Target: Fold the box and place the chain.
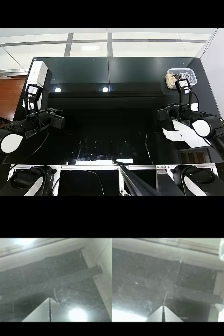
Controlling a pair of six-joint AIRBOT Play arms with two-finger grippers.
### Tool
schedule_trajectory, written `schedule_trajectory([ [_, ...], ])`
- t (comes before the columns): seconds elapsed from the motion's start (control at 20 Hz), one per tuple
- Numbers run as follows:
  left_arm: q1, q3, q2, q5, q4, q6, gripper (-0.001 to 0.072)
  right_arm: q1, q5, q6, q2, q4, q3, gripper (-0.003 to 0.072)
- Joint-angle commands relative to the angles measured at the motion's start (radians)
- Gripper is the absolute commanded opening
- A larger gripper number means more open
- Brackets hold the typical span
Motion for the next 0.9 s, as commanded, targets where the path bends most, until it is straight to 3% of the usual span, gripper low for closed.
schedule_trajectory([
  [0.0,0.000,-0.001,0.001,0.000,0.000,0.000,0.0029,0.001,-0.106,0.008,-0.002,0.088,-0.001,0.0023],
  [0.15,0.000,-0.001,0.001,0.000,0.000,0.000,0.0029,0.003,-0.485,0.090,-0.005,0.368,0.000,0.0043],
  [0.2,0.000,-0.001,0.001,0.000,0.000,0.000,0.0029,0.002,-0.544,0.088,-0.005,0.429,0.008,0.0303],
  [0.25,0.000,-0.001,0.001,0.000,0.000,0.000,0.0029,-0.001,-0.557,0.067,-0.005,0.410,0.024,0.0720],
  [0.3,0.000,-0.001,0.001,0.000,0.000,0.000,0.0029,-0.013,-0.524,0.010,-0.005,0.333,0.047,0.0709],
  [0.4,0.000,-0.001,0.001,0.000,0.000,0.000,0.0029,-0.092,-0.322,-0.037,-0.008,0.120,0.123,0.0708],
  [0.6,0.000,-0.001,0.001,0.000,0.000,0.000,0.0029,-0.477,-0.064,0.043,-0.031,-0.226,0.280,0.0706],
  [0.75,0.000,-0.001,0.001,0.000,0.000,0.000,0.0029,-0.855,0.076,0.065,-0.101,-0.274,0.350,0.0706],
  [0.85,0.000,-0.001,0.001,0.000,0.000,0.000,0.0029,-1.062,0.158,0.063,-0.169,-0.191,0.369,0.0706],
])
